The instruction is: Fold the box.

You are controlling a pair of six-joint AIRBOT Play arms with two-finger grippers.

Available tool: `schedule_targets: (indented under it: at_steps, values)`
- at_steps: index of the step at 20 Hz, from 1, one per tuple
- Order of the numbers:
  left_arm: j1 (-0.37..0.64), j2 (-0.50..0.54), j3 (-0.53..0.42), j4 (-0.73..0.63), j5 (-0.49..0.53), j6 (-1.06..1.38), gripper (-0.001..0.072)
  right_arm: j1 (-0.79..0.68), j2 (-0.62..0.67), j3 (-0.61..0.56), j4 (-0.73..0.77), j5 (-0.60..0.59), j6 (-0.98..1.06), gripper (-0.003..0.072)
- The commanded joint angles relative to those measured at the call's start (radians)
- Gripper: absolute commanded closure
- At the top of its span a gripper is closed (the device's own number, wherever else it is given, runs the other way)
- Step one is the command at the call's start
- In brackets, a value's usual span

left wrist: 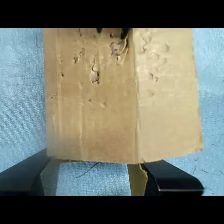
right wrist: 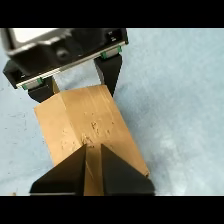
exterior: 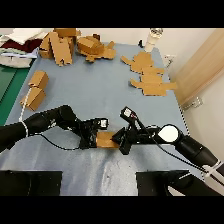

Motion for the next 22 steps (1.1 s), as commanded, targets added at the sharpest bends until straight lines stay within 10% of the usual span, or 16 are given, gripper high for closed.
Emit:
schedule_targets:
  at_steps: [1, 3, 6, 22]
  values:
    - [0.000, -0.001, 0.000, 0.000, 0.000, 0.000, 0.0302, 0.093, 0.027, 0.027, -0.114, -0.072, 0.029, 0.0499]
    - [0.000, -0.001, 0.000, 0.000, 0.000, 0.000, 0.0301, 0.130, 0.027, 0.056, -0.173, -0.066, 0.029, 0.0337]
    - [0.000, -0.001, 0.000, 0.000, 0.000, 0.000, 0.0302, 0.158, 0.022, 0.064, -0.230, -0.067, 0.003, 0.0288]
    - [0.000, -0.001, 0.000, 0.000, 0.002, 0.000, 0.0302, 0.217, -0.056, 0.080, -0.446, -0.042, -0.023, 0.0160]
